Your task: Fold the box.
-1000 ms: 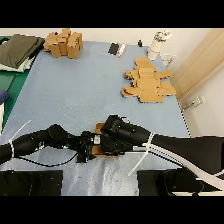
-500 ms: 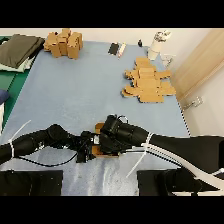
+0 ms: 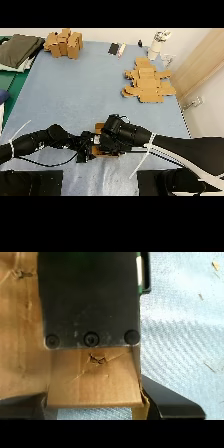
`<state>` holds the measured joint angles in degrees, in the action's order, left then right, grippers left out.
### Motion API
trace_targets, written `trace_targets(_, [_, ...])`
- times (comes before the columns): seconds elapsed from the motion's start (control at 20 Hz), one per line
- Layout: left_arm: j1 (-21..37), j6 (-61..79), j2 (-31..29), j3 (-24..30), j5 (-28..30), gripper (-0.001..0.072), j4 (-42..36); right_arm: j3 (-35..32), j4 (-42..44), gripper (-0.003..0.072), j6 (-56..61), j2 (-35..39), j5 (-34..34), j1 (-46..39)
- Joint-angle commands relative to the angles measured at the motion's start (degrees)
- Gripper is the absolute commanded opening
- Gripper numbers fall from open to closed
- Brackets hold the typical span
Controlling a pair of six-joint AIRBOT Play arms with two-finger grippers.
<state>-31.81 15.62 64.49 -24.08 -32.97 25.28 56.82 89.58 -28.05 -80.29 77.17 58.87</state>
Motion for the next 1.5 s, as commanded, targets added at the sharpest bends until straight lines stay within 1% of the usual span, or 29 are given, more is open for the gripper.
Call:
trace_targets(0.0, [0.0, 0.0, 0.0, 0.0, 0.0, 0.0523, 0.0, 0.0, 0.2, 0.0362, 0.8, 0.1, 1.3, 0.0])
trace_targets(0.25, [0.0, 0.0, 0.0, 0.0, 0.0, 0.0523, 0.0, 0.0, 1.3, 0.0362, 1.0, 1.7, 1.2, 0.0])
trace_targets(0.7, [0.0, 0.0, 0.0, 0.0, 0.0, 0.0523, 0.0, 0.0, 1.0, 0.0360, 4.1, 10.3, 1.5, -1.2])
trace_targets(0.9, [0.0, 0.0, 0.0, 0.0, 0.0, 0.0523, 0.0, 0.0, -0.3, 0.0358, 4.1, 11.5, 4.6, -3.1])
trace_targets(1.05, [0.0, 0.0, 0.0, 0.0, 0.0, 0.0523, 0.0, 0.0, -0.7, 0.0358, 4.0, 11.7, 4.8, -4.2])
trace_targets(1.1, [0.0, 0.0, 0.0, 0.0, 0.0, 0.0523, 0.0, 0.0, -0.9, 0.0329, 4.0, 11.9, 4.8, -4.4])
trace_targets(1.15, [0.0, 0.0, 0.0, 0.0, 0.0, 0.0523, 0.0, 0.0, -1.0, 0.0254, 3.4, 12.0, 4.8, -4.8])
trace_targets(1.2, [0.0, 0.0, 0.0, 0.0, 0.0, 0.0523, 0.0, 0.0, -1.1, 0.0219, 2.8, 12.1, 4.9, -5.6])
trace_targets(1.3, [0.0, 0.0, 0.0, 0.0, 0.0, 0.0523, 0.0, 0.0, -1.2, 0.0217, 0.6, 12.1, 5.4, -8.6])
trace_targets(1.35, [0.0, 0.0, 0.0, 0.0, 0.0, 0.0523, 0.0, 0.0, -1.4, 0.0124, -1.2, 12.1, 5.4, -11.0])
trace_targets(1.4, [0.0, 0.0, 0.0, 0.0, 0.0, 0.0523, 0.0, 0.0, -1.4, 0.0012, -3.5, 12.1, 5.0, -13.7])
trace_targets(1.45, [0.0, 0.0, 0.0, 0.0, 0.0, 0.0523, 0.0, 0.0, -1.3, 0.0001, -7.6, 12.0, 3.2, -17.6])
